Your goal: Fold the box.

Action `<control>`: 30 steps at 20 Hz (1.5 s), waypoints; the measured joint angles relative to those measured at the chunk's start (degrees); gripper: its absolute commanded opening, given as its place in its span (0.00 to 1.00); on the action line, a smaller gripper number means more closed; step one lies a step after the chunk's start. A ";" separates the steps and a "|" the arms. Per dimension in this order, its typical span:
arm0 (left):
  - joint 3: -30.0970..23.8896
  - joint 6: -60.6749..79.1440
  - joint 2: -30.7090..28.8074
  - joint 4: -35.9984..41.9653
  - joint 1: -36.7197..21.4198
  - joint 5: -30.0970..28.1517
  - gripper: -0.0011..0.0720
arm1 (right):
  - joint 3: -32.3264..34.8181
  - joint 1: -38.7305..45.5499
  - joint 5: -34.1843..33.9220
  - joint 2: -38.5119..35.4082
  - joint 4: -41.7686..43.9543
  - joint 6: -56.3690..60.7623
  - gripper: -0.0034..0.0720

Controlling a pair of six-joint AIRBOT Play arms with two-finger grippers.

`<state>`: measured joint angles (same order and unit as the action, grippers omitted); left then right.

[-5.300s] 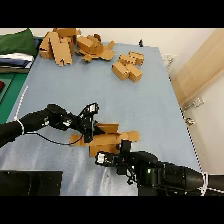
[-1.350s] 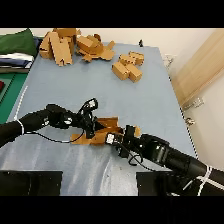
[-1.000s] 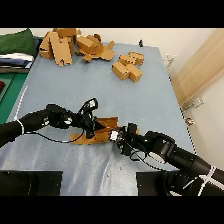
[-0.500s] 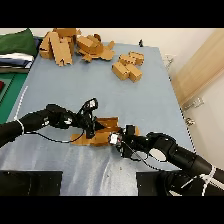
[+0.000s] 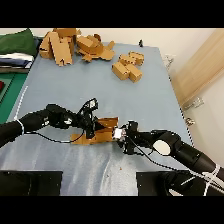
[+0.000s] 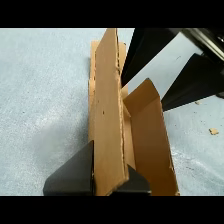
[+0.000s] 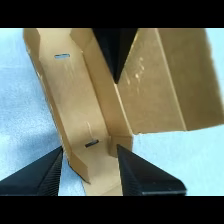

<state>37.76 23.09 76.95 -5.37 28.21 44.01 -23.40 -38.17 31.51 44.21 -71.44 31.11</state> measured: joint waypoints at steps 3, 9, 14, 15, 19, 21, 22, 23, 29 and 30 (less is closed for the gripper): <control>0.00 0.00 -0.02 -0.17 0.00 0.02 0.04 | -0.46 1.75 0.52 -0.09 1.84 -3.39 0.75; 0.00 0.00 -0.02 -0.35 0.00 0.02 0.04 | -1.53 3.89 1.22 0.98 5.20 -9.66 0.75; 0.00 0.00 -0.02 -0.39 0.02 0.09 0.04 | -2.64 4.48 1.64 3.17 7.74 -12.96 0.75; 0.00 0.00 -0.02 -0.39 0.02 0.07 0.04 | -3.13 5.01 1.73 3.52 8.04 -13.25 0.75; 0.00 0.00 -0.02 -0.39 0.02 0.04 0.04 | -4.72 8.70 4.72 4.74 11.15 -16.70 0.75; 0.00 0.00 -0.02 -0.42 0.02 0.07 0.04 | -5.07 10.10 5.92 5.20 13.05 -18.69 0.75; 0.00 0.00 -0.02 -0.39 0.00 0.07 0.04 | -5.16 10.54 6.25 5.44 13.64 -19.32 0.75; 0.00 0.00 -0.02 -0.42 0.00 0.07 0.04 | -5.25 10.86 6.62 5.75 14.16 -20.00 0.75; 0.00 0.00 -0.02 -0.42 0.02 0.09 0.04 | -6.49 11.56 7.37 8.72 16.11 -23.04 0.75; 0.00 0.00 -0.02 -0.42 0.02 0.09 0.04 | -6.84 11.67 7.48 9.27 16.15 -23.52 0.75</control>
<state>37.76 23.09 76.93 -5.78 28.23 44.10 -30.24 -26.50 38.98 53.47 -55.29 7.60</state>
